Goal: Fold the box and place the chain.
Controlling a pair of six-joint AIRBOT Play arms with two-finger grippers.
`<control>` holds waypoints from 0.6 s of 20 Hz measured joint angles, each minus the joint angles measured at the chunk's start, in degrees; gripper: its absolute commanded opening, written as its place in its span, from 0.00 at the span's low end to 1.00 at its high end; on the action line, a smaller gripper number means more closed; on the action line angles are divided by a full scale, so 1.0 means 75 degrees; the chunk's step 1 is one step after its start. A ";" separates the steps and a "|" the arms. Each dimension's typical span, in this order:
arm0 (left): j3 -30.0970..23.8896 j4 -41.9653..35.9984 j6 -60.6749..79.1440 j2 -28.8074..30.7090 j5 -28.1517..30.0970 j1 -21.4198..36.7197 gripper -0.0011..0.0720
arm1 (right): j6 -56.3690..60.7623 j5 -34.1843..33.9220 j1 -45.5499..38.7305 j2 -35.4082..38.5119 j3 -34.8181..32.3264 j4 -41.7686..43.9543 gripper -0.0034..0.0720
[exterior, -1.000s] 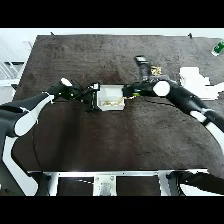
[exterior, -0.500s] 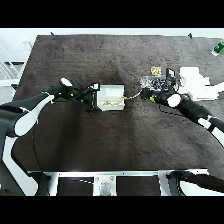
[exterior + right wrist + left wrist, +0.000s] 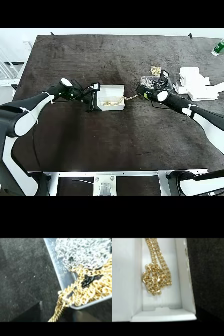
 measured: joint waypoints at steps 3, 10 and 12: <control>0.0000 0.0000 0.0003 0.0000 0.0003 0.0000 0.59 | 0.0015 -0.0003 0.0000 -0.0259 0.0262 0.0114 0.06; 0.0000 0.0000 0.0003 0.0000 0.0003 0.0000 0.59 | -0.0472 0.0475 0.0361 0.0664 0.0411 0.0166 0.06; 0.0000 0.0003 0.0003 0.0000 0.0003 0.0000 0.59 | -0.0758 0.0822 0.0589 0.1262 0.0417 0.0166 0.06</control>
